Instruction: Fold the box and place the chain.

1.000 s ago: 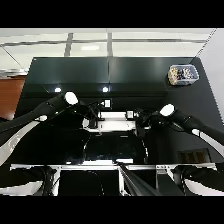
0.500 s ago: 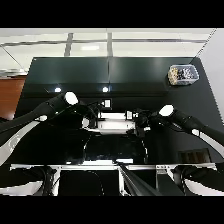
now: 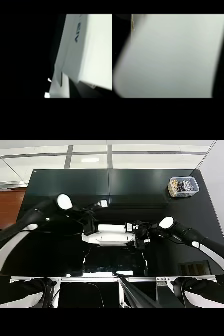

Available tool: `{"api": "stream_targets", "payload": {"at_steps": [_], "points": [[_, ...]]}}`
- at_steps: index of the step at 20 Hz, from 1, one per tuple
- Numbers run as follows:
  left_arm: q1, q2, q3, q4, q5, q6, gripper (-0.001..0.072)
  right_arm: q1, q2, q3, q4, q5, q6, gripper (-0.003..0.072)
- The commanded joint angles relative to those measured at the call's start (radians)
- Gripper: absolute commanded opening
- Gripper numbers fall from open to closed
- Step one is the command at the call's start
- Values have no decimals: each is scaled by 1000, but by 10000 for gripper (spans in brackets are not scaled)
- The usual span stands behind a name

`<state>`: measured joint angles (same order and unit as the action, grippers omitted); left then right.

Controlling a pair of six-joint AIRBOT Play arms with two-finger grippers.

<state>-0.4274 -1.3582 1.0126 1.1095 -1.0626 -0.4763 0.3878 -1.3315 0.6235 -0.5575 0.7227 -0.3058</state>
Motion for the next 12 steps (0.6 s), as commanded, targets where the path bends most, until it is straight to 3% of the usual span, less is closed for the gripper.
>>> {"api": "stream_targets", "payload": {"at_steps": [1, 3, 6, 9, 12], "points": [[68, 110, 24, 123, -239, -273, 49, 1, -1, 0, -1, -2, 3, 462], [112, 146, 3, -39, -367, -283, 21, 1, -1, 0, 0, -2, 3, 462], [83, 153, -109, -298, -350, -278, 21, 1, -1, 0, 0, -2, 3, 462], [-12, 144, -245, -529, -110, -150, 22, 1, -1, 0, 0, -2, 3, 462], [-26, 134, -277, -711, 250, -47, 22, 1, -1, 0, 0, -2, 3, 462]]}}
